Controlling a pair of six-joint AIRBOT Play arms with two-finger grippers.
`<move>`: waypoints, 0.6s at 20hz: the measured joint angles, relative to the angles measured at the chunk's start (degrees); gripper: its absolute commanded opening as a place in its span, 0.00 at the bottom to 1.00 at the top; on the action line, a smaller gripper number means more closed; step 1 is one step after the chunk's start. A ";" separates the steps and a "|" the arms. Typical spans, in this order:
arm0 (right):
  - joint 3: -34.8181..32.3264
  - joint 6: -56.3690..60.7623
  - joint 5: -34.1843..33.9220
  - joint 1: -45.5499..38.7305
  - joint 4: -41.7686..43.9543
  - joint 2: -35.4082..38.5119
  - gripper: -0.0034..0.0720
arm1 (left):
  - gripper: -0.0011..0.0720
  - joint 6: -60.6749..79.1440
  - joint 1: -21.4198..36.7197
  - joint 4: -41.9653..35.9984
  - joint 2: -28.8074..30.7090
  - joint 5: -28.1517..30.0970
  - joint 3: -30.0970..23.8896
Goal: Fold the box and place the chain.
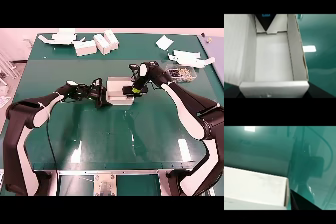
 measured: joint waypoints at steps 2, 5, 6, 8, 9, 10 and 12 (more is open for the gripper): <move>0.07 0.04 0.09 0.13 0.13 -0.33 0.42 | 0.40 0.02 0.00 0.00 0.00 -0.02 0.00; 0.15 0.09 0.13 0.31 0.11 -0.76 0.33 | 0.40 0.02 0.00 0.00 0.00 -0.04 0.00; 0.15 0.09 0.17 0.37 -0.07 -0.83 0.27 | 0.40 0.02 0.02 0.00 0.00 -0.07 0.00; 0.17 0.46 0.28 0.39 -0.28 -0.98 0.07 | 0.40 -0.04 0.02 -0.02 0.02 -0.24 0.00; 0.20 0.55 0.26 0.42 -0.35 -1.05 0.07 | 0.40 -0.11 0.02 -0.15 0.04 -0.37 0.00; 0.20 0.44 0.26 0.44 -0.33 -1.11 0.06 | 0.40 -0.11 0.02 -0.15 0.04 -0.33 0.00; 0.22 0.22 0.24 0.48 -0.22 -1.18 0.06 | 0.40 -0.07 0.02 -0.11 0.04 -0.26 0.00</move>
